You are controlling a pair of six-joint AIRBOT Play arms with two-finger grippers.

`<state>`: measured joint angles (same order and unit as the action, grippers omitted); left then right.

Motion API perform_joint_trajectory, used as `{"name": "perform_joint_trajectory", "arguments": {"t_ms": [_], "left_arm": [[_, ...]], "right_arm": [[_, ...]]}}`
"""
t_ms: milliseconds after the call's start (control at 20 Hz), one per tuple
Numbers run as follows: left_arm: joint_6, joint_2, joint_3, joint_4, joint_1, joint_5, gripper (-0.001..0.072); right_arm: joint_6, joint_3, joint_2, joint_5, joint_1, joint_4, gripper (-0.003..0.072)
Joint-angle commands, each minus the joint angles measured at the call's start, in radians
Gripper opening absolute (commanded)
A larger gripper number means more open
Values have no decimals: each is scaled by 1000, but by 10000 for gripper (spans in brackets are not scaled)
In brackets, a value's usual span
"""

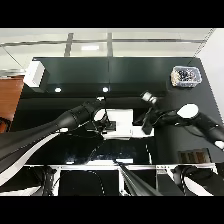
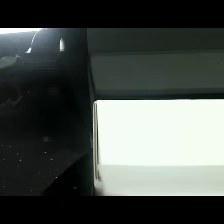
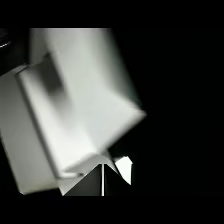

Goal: Fold the box and place the chain.

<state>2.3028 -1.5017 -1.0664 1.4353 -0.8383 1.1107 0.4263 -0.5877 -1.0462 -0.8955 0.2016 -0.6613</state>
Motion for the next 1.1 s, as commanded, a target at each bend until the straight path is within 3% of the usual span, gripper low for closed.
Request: {"name": "perform_joint_trajectory", "arguments": {"t_ms": [0,150,300,500,750,950,1000,1050], "left_arm": [[-2,0,0,4,2,0,30],[10,0,0,5,2,-3,29],[10,0,0,50,2,21,28],[10,0,0,44,5,16,29],[10,0,0,40,6,16,31],[10,0,0,40,6,17,30],[10,0,0,40,6,17,31],[10,0,0,40,6,17,31]], "right_arm": [[412,-33,50,-93,-269,-164,14],[621,58,48,-21,-461,-61,14],[716,127,6,-79,-475,-49,14],[722,154,-105,-126,-339,-33,14],[516,136,-137,-205,-155,227,14],[528,48,-132,-244,-154,126,18],[544,38,-132,-241,-153,130,213],[547,34,-132,-243,-152,140,503]]}}
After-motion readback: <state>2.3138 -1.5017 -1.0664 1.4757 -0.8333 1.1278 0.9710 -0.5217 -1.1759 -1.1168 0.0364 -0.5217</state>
